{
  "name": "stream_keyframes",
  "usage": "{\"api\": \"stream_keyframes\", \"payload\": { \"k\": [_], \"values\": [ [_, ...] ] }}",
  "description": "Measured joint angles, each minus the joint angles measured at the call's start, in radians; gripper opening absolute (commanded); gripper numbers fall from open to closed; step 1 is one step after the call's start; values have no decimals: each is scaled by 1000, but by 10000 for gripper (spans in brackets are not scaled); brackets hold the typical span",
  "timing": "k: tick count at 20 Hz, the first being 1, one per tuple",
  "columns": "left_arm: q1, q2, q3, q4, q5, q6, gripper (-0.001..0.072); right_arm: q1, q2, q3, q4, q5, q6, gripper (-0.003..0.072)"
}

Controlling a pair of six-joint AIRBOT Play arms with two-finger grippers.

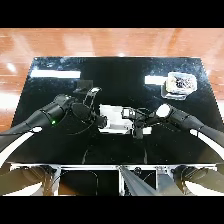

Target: Fold the box and place the chain.

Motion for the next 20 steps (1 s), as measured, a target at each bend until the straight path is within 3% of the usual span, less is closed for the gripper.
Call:
{"api": "stream_keyframes", "payload": {
  "k": [8, 13, 14, 17, 20],
  "values": [
    [-100, -1, 2, 179, -6, -290, 609, 0, 0, 0, 0, 0, 0, 542],
    [-154, -38, 49, 250, 10, -403, 594, 0, 0, 0, 0, 0, 0, 542],
    [-159, -53, 67, 257, 25, -415, 551, 0, 0, 0, 0, 0, 0, 542],
    [-168, -95, 112, 277, 65, -435, 519, 0, 0, 0, 0, 0, 0, 543],
    [-172, -116, 136, 290, 93, -453, 304, 0, 0, 0, 0, 0, 1, 543]
  ]
}}
